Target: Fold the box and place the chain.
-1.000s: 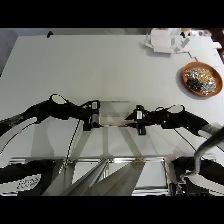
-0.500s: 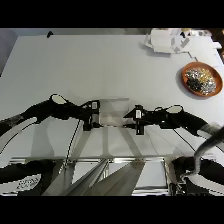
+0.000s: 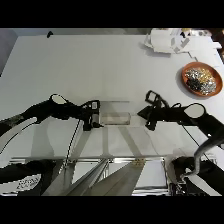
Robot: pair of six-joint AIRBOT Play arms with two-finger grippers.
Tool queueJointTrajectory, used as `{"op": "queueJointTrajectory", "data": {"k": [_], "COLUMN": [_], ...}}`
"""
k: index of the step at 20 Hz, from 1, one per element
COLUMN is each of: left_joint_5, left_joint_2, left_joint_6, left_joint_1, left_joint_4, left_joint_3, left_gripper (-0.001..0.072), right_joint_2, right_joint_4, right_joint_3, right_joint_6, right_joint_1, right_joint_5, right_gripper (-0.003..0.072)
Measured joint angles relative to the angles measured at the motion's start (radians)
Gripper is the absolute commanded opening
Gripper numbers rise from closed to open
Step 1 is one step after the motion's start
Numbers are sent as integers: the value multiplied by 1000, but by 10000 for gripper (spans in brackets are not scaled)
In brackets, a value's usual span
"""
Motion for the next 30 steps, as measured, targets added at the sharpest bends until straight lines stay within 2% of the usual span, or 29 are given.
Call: {"op": "queueJointTrajectory", "data": {"k": [5, 9, 15, 19, 23, 30], "left_joint_5": [0, 0, 0, 0, 0, 0], "left_joint_2": [0, 0, 0, 0, 0, 0], "left_joint_6": [1, 1, 1, 1, 1, 1], "left_joint_1": [0, 0, 0, 0, 0, 0], "left_joint_4": [0, 0, 1, 1, 1, 1], "left_joint_3": [0, 0, 0, 0, 0, 0], "left_gripper": [210, 210, 210, 210, 210, 210], "right_joint_2": [51, -48, -256, -319, -324, -250], "right_joint_4": [-195, -213, -115, -40, 7, 49], "right_joint_3": [19, 23, 24, 26, 24, 24], "right_joint_6": [563, 753, 775, 716, 680, 656], "right_joint_1": [-151, -193, -133, -86, -69, -56], "right_joint_5": [53, 82, 106, 113, 111, 134], "right_gripper": [20, 20, 20, 20, 20, 23]}}
